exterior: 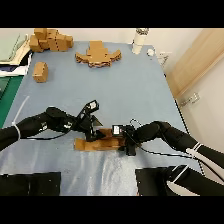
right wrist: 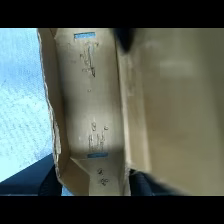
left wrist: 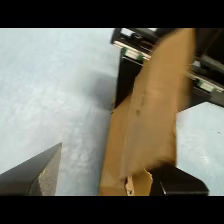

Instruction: Fold the box.

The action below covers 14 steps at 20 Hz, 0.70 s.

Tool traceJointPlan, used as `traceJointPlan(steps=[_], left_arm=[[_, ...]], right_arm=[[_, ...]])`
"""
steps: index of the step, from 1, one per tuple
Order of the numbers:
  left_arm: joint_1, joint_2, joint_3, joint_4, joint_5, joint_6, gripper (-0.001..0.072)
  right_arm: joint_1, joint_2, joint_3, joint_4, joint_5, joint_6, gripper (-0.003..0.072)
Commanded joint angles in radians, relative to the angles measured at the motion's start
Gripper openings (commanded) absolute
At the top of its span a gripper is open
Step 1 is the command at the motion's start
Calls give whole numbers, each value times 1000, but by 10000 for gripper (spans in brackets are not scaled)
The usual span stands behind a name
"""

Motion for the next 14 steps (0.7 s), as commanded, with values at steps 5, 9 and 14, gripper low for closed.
traceJointPlan(steps=[5,9,14], left_arm=[[51,170,1,394,-98,-516,626],[27,177,1,417,-402,-889,11],[-45,150,31,263,-313,-1089,12]], right_arm=[[-1,0,1,-1,5,0,505],[-1,0,1,-2,5,0,505],[-1,0,1,-2,5,0,505]])
